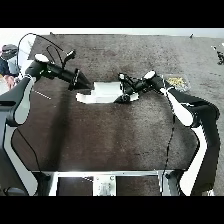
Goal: Fold the box and place the chain.
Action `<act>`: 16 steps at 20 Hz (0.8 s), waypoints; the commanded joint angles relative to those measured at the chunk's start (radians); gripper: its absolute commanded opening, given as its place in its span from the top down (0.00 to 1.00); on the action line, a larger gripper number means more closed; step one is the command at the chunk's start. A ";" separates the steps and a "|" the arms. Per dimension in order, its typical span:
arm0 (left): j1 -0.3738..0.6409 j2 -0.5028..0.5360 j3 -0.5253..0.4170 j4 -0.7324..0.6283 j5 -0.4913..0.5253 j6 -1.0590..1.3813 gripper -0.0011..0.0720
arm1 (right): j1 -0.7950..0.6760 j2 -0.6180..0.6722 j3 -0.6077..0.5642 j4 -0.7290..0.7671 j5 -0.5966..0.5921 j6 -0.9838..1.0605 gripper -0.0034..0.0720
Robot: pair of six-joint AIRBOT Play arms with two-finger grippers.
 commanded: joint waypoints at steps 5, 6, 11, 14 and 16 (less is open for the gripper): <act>-0.090 -0.010 0.000 -0.011 0.123 -0.032 0.96 | 0.000 0.000 0.000 0.000 0.001 0.000 0.30; -0.090 -0.011 0.000 -0.011 0.162 -0.032 0.96 | 0.000 0.000 0.000 0.000 0.001 0.000 0.30; -0.090 -0.011 0.000 -0.011 0.336 -0.040 0.97 | 0.000 0.000 0.000 0.000 0.001 0.000 0.30; -0.090 -0.012 -0.005 -0.011 0.383 -0.040 0.97 | 0.000 0.000 0.000 0.000 0.001 0.000 0.30; -0.090 -0.026 -0.005 -0.023 0.384 -0.041 0.97 | 0.000 0.000 0.000 0.000 0.001 0.000 0.30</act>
